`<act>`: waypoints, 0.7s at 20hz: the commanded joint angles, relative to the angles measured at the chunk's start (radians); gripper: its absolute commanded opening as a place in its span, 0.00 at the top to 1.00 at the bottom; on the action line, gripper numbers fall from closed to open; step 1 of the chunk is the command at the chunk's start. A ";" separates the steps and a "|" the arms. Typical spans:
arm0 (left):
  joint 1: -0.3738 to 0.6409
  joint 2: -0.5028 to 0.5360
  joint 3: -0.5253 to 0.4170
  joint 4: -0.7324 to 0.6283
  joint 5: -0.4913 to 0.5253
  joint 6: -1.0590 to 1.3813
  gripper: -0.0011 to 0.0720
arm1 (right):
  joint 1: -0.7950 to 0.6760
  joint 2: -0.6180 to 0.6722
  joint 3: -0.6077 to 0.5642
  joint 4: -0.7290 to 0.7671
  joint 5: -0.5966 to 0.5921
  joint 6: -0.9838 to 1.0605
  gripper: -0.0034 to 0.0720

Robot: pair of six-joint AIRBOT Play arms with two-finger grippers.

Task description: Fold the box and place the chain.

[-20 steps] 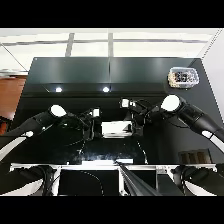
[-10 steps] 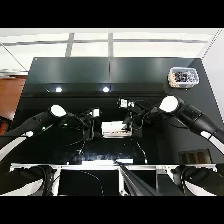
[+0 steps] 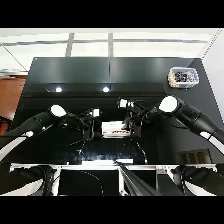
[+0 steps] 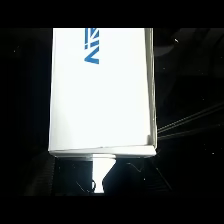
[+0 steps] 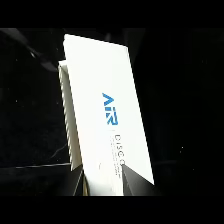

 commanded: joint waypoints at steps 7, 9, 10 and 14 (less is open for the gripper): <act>0.000 0.000 0.001 0.000 0.000 0.000 0.44 | 0.020 -0.002 -0.021 -0.004 0.001 0.013 0.62; 0.000 0.000 0.001 0.000 0.000 0.000 0.44 | 0.030 -0.002 -0.021 -0.004 -0.008 0.015 0.62; 0.000 0.000 0.001 0.000 0.000 0.000 0.44 | 0.030 -0.002 -0.021 -0.004 -0.010 0.015 0.62; 0.000 0.000 0.001 0.000 0.000 0.000 0.44 | 0.030 -0.002 -0.021 -0.004 -0.010 0.021 0.50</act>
